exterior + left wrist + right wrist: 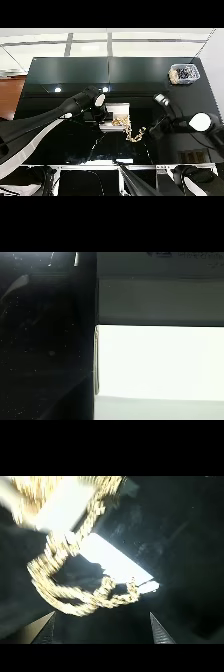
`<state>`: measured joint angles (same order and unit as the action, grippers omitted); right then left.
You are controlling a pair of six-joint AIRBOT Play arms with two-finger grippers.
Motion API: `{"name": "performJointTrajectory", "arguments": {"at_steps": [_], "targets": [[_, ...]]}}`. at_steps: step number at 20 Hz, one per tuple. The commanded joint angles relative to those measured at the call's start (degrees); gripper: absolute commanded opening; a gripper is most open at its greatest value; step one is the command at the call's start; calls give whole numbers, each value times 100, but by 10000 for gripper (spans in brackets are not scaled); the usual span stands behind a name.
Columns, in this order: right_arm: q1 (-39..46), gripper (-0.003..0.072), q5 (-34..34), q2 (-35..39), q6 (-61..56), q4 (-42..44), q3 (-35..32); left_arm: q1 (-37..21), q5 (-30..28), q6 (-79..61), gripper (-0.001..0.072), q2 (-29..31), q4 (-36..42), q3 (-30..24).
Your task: Fold the box and place the chain.
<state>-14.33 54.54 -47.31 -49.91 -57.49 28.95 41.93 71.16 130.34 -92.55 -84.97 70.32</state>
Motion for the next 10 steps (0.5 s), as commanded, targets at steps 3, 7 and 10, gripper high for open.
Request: {"name": "performJointTrajectory", "arguments": {"at_steps": [3, 7, 10], "targets": [[7, 701, -424, -208, 3746, 605, -374, -2, 7, -4, 29, 2, 4, 4], [-9, 701, -162, -949, 5117, 911, -334, -4, 7, -4, 29, 2, 2, 4], [-238, 701, -334, -1049, 5630, 968, -334, -4, 57, -4, 29, 2, 0, 4]]}}
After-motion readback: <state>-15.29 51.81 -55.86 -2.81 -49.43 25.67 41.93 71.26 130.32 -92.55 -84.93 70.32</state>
